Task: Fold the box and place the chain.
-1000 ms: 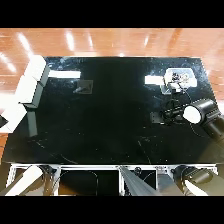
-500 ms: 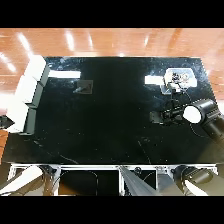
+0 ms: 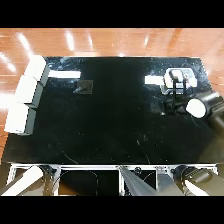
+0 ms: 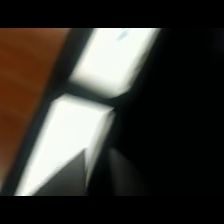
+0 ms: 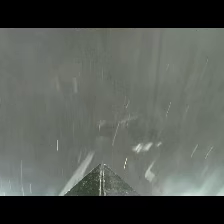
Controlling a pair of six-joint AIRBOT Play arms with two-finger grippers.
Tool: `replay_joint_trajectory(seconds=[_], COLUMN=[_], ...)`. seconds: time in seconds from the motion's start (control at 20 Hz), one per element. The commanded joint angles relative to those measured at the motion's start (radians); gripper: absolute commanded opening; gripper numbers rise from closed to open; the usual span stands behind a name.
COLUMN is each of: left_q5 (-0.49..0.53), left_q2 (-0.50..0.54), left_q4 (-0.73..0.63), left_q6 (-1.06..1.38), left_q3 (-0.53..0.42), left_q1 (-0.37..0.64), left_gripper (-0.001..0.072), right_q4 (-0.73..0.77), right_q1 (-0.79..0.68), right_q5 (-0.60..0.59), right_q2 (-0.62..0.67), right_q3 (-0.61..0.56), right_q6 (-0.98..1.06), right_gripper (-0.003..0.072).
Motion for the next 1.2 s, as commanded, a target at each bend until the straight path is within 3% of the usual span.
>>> replay_joint_trajectory(seconds=[0.0,0.15,0.25,0.35,0.4,0.55,1.15], left_q5=[0.056,0.028,-0.005,-0.115,-0.177,-0.151,-0.146], left_q2=[0.056,0.092,0.091,0.08,0.065,0.021,0.026], left_q4=[-0.287,-0.124,0.093,0.338,0.401,0.369,0.368], left_q6=[0.012,-0.043,-0.187,-0.369,-0.445,-0.508,-0.514], left_q3=[0.043,0.042,0.02,-0.073,-0.125,-0.152,-0.142], left_q1=[-0.237,-0.651,-0.892,-1.069,-1.101,-1.082,-1.046], left_gripper=[0.0027,0.0027,0.0028,0.003,0.0031,0.0031,0.0031], right_q4=[-0.107,-0.116,-0.113,-0.112,-0.113,-0.13,-0.127], right_q1=[0.0,-0.031,-0.1,-0.177,-0.201,-0.241,-0.245], right_q5=[0.016,0.093,0.153,0.173,0.163,0.142,0.175], right_q2=[-0.086,-0.188,-0.212,-0.215,-0.215,-0.215,-0.214], right_q3=[0.212,0.341,0.332,0.258,0.205,0.096,0.091], right_q6=[-0.072,-0.091,-0.064,0.012,0.021,0.021,0.021], right_gripper=[0.0044,0.0042,0.0042,0.0042,0.0043,0.0042,0.0042])
